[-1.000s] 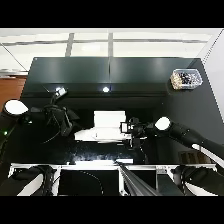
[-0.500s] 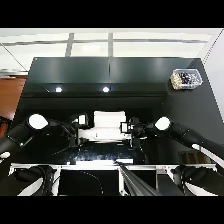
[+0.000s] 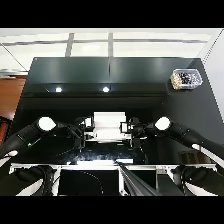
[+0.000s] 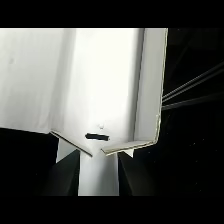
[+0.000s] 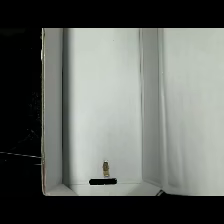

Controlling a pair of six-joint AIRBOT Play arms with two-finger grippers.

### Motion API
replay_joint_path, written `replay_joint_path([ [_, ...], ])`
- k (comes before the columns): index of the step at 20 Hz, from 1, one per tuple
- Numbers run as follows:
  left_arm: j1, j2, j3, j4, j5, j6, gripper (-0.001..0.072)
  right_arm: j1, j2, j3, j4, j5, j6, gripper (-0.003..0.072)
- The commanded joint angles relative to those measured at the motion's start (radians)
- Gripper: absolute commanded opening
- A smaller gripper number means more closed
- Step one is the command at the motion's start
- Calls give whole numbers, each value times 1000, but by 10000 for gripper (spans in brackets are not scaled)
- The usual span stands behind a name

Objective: Fold the box and place the chain.

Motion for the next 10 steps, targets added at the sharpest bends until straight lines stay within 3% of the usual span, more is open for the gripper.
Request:
replay_joint_path([
  [1,-3,-8,0,-37,-4,2,275,0,0,0,0,0,0,529],
  [10,-31,-29,0,-164,19,35,275,0,0,0,0,0,0,529],
])
